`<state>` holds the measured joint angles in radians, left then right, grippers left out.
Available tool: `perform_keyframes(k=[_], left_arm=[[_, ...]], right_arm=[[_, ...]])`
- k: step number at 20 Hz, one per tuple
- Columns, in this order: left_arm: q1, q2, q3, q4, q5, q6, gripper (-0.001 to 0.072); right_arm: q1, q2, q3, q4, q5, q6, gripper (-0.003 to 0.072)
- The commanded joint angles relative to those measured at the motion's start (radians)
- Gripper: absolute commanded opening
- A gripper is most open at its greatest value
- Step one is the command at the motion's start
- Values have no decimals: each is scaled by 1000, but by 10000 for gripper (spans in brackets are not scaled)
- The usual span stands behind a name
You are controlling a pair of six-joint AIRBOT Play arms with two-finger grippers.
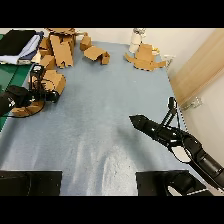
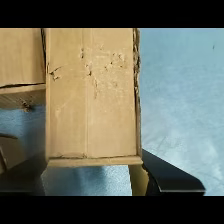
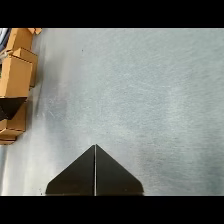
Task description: Fold the box.
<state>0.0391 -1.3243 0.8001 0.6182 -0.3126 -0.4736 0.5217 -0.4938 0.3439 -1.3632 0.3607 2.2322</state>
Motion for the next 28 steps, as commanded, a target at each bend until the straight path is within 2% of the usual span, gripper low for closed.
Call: perform_keyframes(k=[1, 4, 7, 12, 17, 18, 19, 26, 27, 28], left_arm=[[-1, 0, 15, 126, -21, -72, 445], [0, 3, 16, 299, -60, -235, 446], [-1, 12, 23, 425, -166, -399, 444], [-1, 12, 29, 631, -243, -629, 445], [-2, 12, 69, 647, -266, -672, 460], [-2, 12, 79, 647, -274, -673, 568], [-2, 12, 87, 647, -276, -679, 603], [-2, 12, 105, 646, -339, -680, 605], [-2, 12, 105, 645, -353, -681, 674], [-2, 11, 105, 646, -356, -710, 690]], right_arm=[[-1, 1, 1, -3, -1, 0, 5], [-1, 1, 1, -2, 0, 0, 5], [-1, 1, 1, -3, -1, 0, 5], [-1, 1, 1, -10, -2, 0, 5], [-1, 1, 1, -10, -2, 0, 5], [-1, 1, 1, -11, -2, 0, 5], [-1, 1, 1, -11, -1, 0, 5], [-1, 1, 1, -18, -1, 0, 5], [-1, 1, 1, -18, -1, 0, 5], [-1, 1, 1, -18, -1, 0, 5]])
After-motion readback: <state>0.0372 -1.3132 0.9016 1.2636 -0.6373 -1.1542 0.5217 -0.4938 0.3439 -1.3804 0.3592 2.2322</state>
